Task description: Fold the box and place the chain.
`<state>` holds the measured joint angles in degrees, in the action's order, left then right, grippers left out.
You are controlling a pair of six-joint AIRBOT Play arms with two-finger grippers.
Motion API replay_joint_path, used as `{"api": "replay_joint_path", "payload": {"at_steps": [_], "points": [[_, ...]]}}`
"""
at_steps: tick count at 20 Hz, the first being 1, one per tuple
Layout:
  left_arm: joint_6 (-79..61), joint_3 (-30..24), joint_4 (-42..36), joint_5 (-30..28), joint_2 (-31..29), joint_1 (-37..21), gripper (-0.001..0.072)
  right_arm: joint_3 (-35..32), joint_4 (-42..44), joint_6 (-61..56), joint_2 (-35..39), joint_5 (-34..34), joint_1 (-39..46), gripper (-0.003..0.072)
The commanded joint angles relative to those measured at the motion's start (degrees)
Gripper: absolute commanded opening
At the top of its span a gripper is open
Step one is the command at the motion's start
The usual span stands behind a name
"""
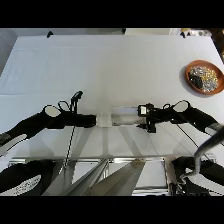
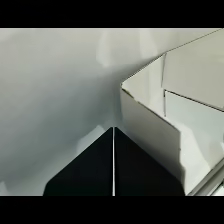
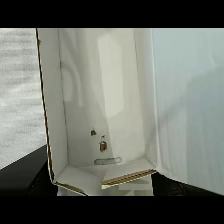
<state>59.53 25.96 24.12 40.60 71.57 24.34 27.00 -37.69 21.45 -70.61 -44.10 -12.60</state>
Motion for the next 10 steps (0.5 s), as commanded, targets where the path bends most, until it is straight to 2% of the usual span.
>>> {"api": "replay_joint_path", "payload": {"at_steps": [1, 2, 3, 4, 10], "points": [[-2.8, 0.6, -3.1, -1.5, 0.4, 2.0, 0.0020, 0.0, 0.0, 0.0, 0.0, 0.0, 0.0, 0.0320], [-2.8, 1.1, -3.1, -1.4, 0.4, 2.4, 0.0092, 0.0, 0.0, 0.0, 0.0, 0.0, 0.0, 0.0320], [-2.8, 2.0, -3.0, -1.2, 0.4, 3.0, 0.0195, 0.0, 0.0, 0.0, 0.0, 0.0, 0.0, 0.0320], [-2.8, 3.0, -3.0, -0.6, 0.4, 3.3, 0.0239, 0.0, 0.0, 0.0, 0.0, 0.0, 0.0, 0.0320], [-2.7, 8.3, -2.8, 1.3, 0.4, 6.5, 0.0277, 0.0, 0.0, 0.0, 0.0, 0.0, 0.0, 0.0320]]}}
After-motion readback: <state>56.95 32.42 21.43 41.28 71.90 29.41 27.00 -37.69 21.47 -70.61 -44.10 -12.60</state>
